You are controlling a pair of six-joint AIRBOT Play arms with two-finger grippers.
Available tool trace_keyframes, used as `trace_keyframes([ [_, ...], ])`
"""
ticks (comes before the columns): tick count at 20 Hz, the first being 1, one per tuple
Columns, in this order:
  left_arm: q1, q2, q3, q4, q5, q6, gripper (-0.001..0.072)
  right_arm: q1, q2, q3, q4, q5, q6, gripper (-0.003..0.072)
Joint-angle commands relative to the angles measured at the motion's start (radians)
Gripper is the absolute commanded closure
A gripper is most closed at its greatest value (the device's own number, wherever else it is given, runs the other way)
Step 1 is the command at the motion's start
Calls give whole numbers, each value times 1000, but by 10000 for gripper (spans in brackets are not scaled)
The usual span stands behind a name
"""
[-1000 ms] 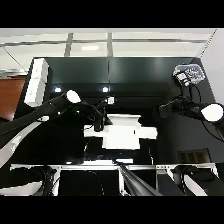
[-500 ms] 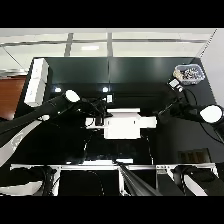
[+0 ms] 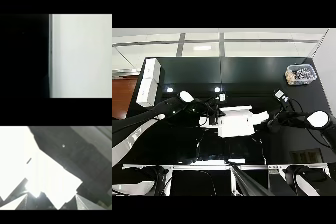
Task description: Fold the box and place the chain.
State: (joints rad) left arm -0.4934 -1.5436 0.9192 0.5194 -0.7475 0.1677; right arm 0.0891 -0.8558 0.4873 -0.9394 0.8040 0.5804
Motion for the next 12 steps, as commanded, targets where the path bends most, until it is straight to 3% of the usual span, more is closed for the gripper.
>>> trace_keyframes([
  [1, 0, -3, 2, 10, -16, -6, 687, 0, -2, -23, 8, 20, -48, -5],
  [6, 0, -3, 1, 41, -71, 8, 687, 47, -3, -34, 0, 91, -238, -5],
  [12, 0, -3, 2, 41, -72, 11, 686, 190, -3, -76, -2, 24, -383, -5],
])
